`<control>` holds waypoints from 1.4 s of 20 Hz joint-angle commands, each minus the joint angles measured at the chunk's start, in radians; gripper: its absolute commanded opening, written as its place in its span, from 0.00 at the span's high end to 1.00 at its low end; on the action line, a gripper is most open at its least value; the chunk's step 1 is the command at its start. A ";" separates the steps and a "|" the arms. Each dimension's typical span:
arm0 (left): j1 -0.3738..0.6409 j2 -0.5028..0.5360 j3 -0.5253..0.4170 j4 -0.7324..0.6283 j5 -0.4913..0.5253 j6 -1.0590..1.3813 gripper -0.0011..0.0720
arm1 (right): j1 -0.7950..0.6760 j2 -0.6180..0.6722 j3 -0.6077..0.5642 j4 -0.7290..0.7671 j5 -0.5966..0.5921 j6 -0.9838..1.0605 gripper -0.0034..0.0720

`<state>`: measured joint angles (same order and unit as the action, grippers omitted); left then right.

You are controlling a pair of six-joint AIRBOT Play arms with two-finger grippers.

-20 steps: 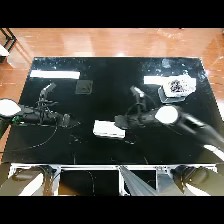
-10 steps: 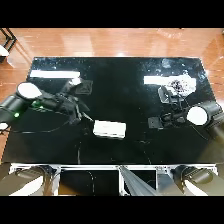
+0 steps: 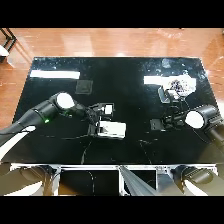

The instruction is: Fold the box and place the chain.

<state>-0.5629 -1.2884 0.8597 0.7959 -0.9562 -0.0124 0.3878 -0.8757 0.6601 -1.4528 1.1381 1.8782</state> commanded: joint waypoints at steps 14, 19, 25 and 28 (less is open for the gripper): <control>-0.028 -0.033 0.001 0.008 0.020 -0.101 0.10 | 0.000 0.000 -0.003 -0.003 -0.044 0.005 0.93; -0.041 -0.033 0.001 0.059 0.021 -0.124 0.10 | 0.000 0.000 -0.003 -0.003 -0.048 0.005 0.93; -0.071 -0.033 0.001 0.087 0.045 -0.155 0.10 | 0.000 0.000 -0.003 -0.003 -0.047 0.005 0.93; -0.071 -0.033 0.001 0.098 0.039 -0.154 0.11 | 0.000 0.000 -0.003 -0.003 -0.048 0.005 0.93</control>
<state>-0.6308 -1.3212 0.8604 0.8780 -0.9222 -0.1623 0.3878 -0.8757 0.6575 -1.4559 1.0908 1.8828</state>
